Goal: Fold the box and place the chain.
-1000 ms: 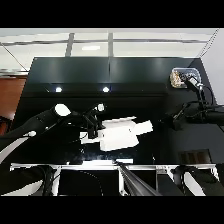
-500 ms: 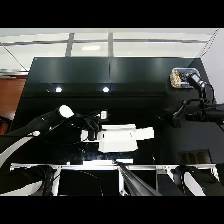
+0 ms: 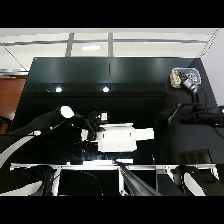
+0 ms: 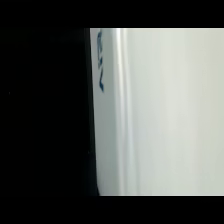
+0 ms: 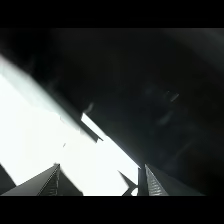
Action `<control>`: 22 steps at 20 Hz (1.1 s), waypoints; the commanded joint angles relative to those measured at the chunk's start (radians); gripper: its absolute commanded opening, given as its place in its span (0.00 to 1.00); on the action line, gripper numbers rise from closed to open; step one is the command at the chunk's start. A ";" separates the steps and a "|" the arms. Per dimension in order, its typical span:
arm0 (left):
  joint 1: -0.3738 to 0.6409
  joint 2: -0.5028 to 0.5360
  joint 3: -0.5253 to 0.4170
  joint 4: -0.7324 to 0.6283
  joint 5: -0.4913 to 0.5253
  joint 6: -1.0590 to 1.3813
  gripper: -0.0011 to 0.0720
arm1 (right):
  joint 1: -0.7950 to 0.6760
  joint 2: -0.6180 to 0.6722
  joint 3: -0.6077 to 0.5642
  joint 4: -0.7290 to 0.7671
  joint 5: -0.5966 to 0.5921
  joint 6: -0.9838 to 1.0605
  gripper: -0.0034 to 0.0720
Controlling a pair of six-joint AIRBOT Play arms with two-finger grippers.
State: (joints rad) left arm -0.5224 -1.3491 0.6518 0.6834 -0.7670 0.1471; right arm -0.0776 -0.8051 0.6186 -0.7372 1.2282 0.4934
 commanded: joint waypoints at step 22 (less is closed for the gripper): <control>0.000 -0.001 0.000 0.008 0.000 0.000 0.05 | 0.725 -0.052 -0.301 -0.097 -0.564 -0.338 0.85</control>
State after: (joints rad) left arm -0.5228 -1.3491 0.6518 0.6914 -0.7666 0.1467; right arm 0.5968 -0.8490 0.3176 -0.8349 0.7216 0.1692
